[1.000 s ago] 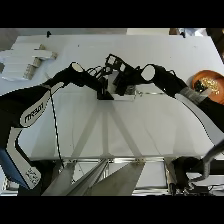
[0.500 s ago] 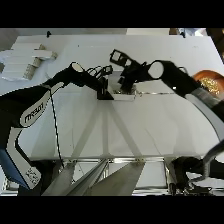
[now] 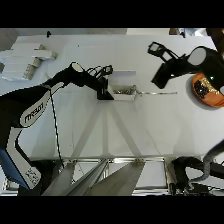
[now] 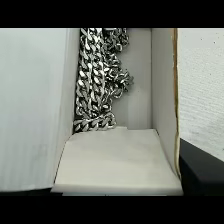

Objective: Fold the box and place the chain.

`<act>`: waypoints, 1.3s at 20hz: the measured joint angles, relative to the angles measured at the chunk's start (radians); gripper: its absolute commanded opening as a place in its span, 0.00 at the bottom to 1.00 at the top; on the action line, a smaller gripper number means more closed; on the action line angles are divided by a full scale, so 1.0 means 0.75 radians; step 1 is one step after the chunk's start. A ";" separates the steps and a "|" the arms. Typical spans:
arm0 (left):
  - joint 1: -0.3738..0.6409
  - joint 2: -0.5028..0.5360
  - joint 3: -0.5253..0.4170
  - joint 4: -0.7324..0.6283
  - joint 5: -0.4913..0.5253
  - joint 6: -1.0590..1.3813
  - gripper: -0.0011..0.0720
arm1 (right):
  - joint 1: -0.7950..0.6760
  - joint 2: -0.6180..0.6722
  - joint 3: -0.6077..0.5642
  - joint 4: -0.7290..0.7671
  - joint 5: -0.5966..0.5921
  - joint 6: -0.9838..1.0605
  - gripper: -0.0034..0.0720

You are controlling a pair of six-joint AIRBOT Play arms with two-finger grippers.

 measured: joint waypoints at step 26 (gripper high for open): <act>0.000 0.000 0.000 0.000 0.000 0.000 0.74 | -0.064 -0.390 -0.003 -0.119 0.004 -0.219 0.07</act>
